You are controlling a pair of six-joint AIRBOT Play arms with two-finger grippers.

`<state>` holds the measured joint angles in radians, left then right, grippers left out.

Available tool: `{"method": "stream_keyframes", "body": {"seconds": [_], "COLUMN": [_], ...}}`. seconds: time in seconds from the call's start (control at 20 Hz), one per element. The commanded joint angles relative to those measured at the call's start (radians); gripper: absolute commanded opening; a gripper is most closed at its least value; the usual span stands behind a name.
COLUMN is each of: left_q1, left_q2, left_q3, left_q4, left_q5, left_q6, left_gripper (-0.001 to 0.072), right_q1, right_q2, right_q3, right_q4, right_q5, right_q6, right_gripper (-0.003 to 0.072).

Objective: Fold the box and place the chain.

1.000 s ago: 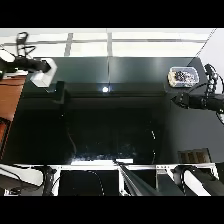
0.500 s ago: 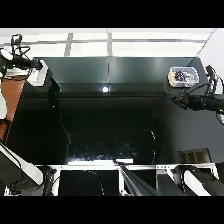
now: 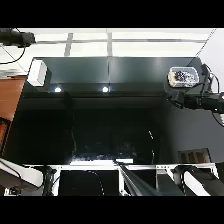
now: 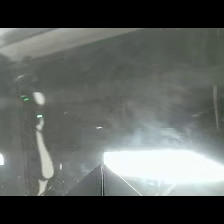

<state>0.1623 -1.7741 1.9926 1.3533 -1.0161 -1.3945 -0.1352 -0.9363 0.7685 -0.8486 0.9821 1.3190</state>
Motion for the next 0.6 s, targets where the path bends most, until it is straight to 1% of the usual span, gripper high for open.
{"method": "stream_keyframes", "body": {"seconds": [0.0, 0.05, 0.15, 0.25, 0.3, 0.35, 0.4, 0.45, 0.55], "left_q1": [-0.075, -0.108, -0.165, -0.200, -0.204, -0.200, -0.189, -0.174, -0.145], "left_q2": [0.203, 0.268, 0.426, 0.601, 0.688, 0.764, 0.837, 0.898, 0.980], "left_q3": [-0.198, -0.297, -0.563, -0.852, -0.986, -1.089, -1.174, -1.233, -1.294], "left_q4": [-0.248, -0.260, -0.254, -0.254, -0.251, -0.237, -0.221, -0.210, -0.205], "left_q5": [-0.090, -0.076, 0.025, 0.159, 0.219, 0.264, 0.300, 0.316, 0.306], "left_q6": [0.047, 0.061, 0.068, 0.084, 0.091, 0.090, 0.090, 0.090, 0.090], "left_gripper": [0.0027, 0.0026, 0.0027, 0.0027, 0.0027, 0.0027, 0.0027, 0.0027, 0.0027], "right_q1": [0.093, 0.116, 0.162, 0.196, 0.201, 0.200, 0.200, 0.200, 0.200], "right_q2": [0.001, 0.001, 0.000, -0.002, -0.002, -0.002, -0.002, -0.002, -0.002], "right_q3": [0.000, 0.000, 0.000, 0.000, 0.000, 0.000, 0.000, 0.000, 0.000], "right_q4": [-0.004, -0.022, -0.095, -0.233, -0.261, -0.260, -0.260, -0.260, -0.260], "right_q5": [-0.095, -0.142, -0.203, -0.203, -0.177, -0.160, -0.156, -0.156, -0.156], "right_q6": [-0.048, -0.056, -0.095, -0.105, -0.105, -0.105, -0.105, -0.105, -0.105], "right_gripper": [0.0015, 0.0015, 0.0015, 0.0015, 0.0015, 0.0015, 0.0015, 0.0015, 0.0015]}}
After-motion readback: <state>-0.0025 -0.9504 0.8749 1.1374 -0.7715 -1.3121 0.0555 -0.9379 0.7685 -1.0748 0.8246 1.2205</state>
